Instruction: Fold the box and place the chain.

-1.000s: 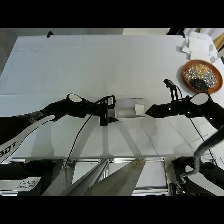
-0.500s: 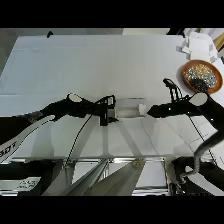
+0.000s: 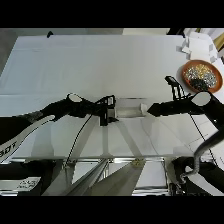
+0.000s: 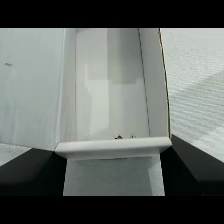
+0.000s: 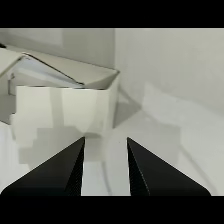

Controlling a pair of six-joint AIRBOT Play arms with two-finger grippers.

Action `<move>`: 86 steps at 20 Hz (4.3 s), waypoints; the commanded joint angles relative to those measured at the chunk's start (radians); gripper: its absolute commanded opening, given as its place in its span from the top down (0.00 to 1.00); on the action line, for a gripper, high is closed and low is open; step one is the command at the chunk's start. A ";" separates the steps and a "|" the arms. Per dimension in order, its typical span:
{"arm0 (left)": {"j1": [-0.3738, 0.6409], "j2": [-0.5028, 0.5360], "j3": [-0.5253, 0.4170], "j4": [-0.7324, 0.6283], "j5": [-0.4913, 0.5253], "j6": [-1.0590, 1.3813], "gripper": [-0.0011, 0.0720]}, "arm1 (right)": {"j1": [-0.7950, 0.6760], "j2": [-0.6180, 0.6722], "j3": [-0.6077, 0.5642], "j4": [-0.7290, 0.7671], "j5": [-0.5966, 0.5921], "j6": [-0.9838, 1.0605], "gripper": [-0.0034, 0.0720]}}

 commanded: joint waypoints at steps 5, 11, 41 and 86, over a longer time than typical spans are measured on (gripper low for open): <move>0.000 0.000 0.001 0.000 0.000 0.000 0.64 | 0.131 -0.011 0.026 -0.220 -0.050 0.217 0.42; 0.000 0.000 0.001 0.000 0.000 0.000 0.64 | 0.204 -0.036 0.057 -0.225 -0.105 0.300 0.41; 0.000 0.000 0.001 0.000 0.000 0.000 0.64 | 0.459 -0.348 0.313 -0.540 0.116 0.752 0.55; 0.000 0.000 0.001 0.000 0.000 0.000 0.64 | 0.468 -0.417 0.313 -0.553 0.097 0.778 0.93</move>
